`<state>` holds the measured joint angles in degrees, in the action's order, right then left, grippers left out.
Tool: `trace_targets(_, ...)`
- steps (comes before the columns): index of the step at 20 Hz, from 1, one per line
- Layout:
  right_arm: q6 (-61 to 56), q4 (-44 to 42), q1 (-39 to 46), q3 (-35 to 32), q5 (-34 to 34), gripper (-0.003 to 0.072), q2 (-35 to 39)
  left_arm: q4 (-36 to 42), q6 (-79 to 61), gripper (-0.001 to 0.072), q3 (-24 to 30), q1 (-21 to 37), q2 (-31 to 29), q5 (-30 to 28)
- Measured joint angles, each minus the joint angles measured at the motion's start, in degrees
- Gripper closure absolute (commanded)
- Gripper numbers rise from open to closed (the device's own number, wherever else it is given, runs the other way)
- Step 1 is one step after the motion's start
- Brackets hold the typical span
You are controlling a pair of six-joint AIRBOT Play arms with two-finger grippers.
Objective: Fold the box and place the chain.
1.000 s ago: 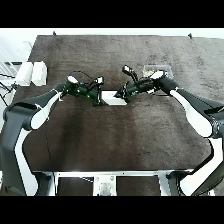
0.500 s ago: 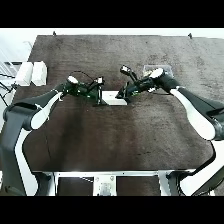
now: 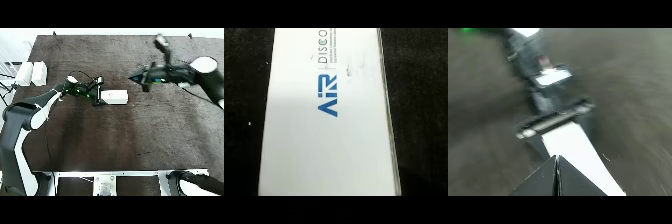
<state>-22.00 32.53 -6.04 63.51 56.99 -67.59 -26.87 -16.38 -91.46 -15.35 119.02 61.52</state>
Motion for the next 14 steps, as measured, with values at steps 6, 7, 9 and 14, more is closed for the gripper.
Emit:
trace_targets(6, -2.7, -0.4, 3.3, -33.4, -30.8, 0.0676, 33.1, 0.0, -0.1, 0.0239, 0.0, 0.0, 0.0, 0.0)
trace_targets(7, -2.8, -0.3, 3.5, -37.7, -34.6, 0.0676, 37.7, 0.0, -0.1, 0.0238, 0.0, 0.0, 0.0, 0.0)
trace_targets(9, -3.0, -0.3, 3.7, -44.3, -40.0, 0.0677, 45.2, 0.0, -0.1, 0.0239, 0.0, 0.0, 0.0, 0.0)
trace_targets(14, -3.2, -0.2, 4.4, -54.8, -46.3, 0.0675, 54.2, 0.0, -0.1, 0.0239, 0.0, 0.0, 0.0, 0.1)
